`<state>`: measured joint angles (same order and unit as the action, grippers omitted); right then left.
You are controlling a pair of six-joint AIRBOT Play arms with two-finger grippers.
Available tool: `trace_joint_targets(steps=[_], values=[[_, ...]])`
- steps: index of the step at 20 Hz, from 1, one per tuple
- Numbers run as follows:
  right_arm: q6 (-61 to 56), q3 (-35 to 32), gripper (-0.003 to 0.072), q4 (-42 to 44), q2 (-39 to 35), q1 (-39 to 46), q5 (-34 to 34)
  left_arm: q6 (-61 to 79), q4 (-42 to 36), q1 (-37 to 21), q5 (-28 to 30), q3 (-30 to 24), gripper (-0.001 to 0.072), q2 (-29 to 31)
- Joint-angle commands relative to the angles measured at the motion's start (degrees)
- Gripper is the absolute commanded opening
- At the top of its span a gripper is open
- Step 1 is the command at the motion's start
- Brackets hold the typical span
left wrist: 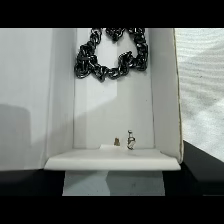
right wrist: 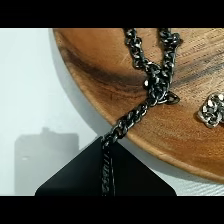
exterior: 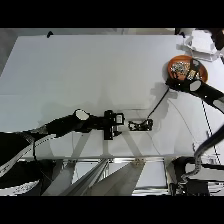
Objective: Fold the box and place the chain.
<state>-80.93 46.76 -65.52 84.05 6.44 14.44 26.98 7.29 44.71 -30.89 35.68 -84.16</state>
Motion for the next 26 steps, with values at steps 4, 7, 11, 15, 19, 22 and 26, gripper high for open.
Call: trace_joint_targets(steps=[4,7,11,15,19,22,26], values=[[5.9,0.1,0.0015,0.0,-13.8,-0.3,9.2,0.0,0.0,0.0,0.0,0.0,0.0273,0.0],[8.2,0.2,0.0015,0.2,-22.9,-0.3,17.4,0.0,0.0,0.0,0.0,0.0,0.0273,0.0],[12.2,0.1,0.0015,3.9,-33.9,-0.3,27.5,0.0,0.0,0.0,0.0,0.0,0.0273,0.0],[16.8,0.1,0.0015,11.7,-44.2,-0.3,31.1,0.0,0.0,0.0,0.0,0.0,0.0273,0.0],[21.9,0.1,0.0015,19.1,-52.4,-0.3,38.9,0.0,0.0,0.0,0.0,0.0,0.0273,0.0],[23.1,0.1,0.0015,21.7,-56.4,-0.3,43.9,0.0,0.0,0.0,0.0,0.0,0.0273,0.0],[23.1,0.1,0.0016,25.2,-58.9,-0.3,49.9,0.0,0.0,0.0,0.0,0.0,0.0273,0.0]])
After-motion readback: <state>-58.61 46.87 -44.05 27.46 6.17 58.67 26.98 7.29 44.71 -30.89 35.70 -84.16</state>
